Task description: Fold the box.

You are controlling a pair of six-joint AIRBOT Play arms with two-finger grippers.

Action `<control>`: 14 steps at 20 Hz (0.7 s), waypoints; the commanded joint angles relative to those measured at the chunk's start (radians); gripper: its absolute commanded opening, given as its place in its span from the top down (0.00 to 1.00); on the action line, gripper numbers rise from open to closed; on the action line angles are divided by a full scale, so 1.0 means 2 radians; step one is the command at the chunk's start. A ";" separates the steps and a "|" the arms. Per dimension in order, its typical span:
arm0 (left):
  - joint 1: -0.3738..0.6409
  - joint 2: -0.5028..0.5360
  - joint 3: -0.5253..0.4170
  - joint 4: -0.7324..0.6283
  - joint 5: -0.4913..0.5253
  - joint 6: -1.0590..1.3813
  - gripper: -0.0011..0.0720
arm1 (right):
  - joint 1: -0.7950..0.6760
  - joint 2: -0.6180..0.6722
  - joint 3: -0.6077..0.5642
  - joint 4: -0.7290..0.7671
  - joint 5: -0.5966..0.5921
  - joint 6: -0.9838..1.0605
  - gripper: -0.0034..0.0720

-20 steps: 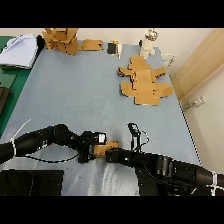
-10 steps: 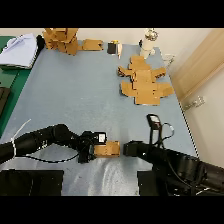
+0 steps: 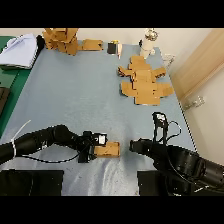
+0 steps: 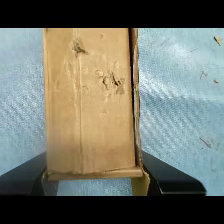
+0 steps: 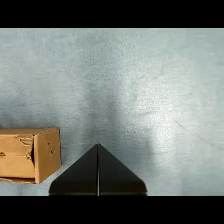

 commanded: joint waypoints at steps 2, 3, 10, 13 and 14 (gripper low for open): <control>0.001 0.000 0.000 0.000 0.009 0.002 0.27 | -0.001 -0.019 0.001 0.004 0.018 0.021 0.95; 0.001 0.000 0.000 0.000 0.009 0.002 0.27 | -0.001 -0.021 0.001 0.004 0.020 0.022 0.95; 0.002 0.002 0.002 -0.033 0.010 -0.037 0.27 | -0.017 -0.033 0.001 -0.023 0.019 0.043 0.95; 0.002 0.003 0.009 -0.029 0.022 -0.112 0.27 | -0.032 -0.033 0.001 -0.035 0.007 0.046 0.95; 0.002 0.003 0.014 -0.024 0.024 -0.130 0.27 | -0.036 -0.033 0.001 -0.039 0.004 0.046 0.95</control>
